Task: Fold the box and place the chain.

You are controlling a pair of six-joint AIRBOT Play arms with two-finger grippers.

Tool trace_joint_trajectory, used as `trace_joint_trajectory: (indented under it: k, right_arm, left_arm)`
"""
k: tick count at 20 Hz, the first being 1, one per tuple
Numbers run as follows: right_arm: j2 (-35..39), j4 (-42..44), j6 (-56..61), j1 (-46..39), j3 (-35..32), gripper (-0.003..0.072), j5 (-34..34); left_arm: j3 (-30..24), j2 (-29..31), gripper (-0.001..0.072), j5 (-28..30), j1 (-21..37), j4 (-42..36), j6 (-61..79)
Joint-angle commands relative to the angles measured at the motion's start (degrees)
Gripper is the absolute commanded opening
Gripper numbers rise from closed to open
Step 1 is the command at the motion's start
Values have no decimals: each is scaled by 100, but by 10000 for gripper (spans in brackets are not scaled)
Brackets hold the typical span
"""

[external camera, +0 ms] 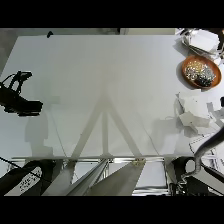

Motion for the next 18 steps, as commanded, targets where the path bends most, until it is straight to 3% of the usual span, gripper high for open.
trace_joint_trajectory:
  k: [1,6,8,10,14,18]
  right_arm:
    - [-656,-535,-313,-197,22,543,-422]
    - [-1676,-535,-356,-197,22,507,-439]
    - [-1969,-603,-144,-197,22,307,-496]
    - [-2068,-686,138,-197,22,14,-472]
    - [-1740,-299,37,9,22,9,-243]
    - [-890,1408,-621,680,2,8,-352]
  left_arm:
    - [-2,2,11,0,4,0,0]
    - [-2,0,11,0,4,0,2]
    - [-2,0,11,0,4,0,2]
    - [-2,0,11,0,4,0,2]
    - [-2,0,11,0,4,0,0]
    - [-2,0,11,0,4,0,2]
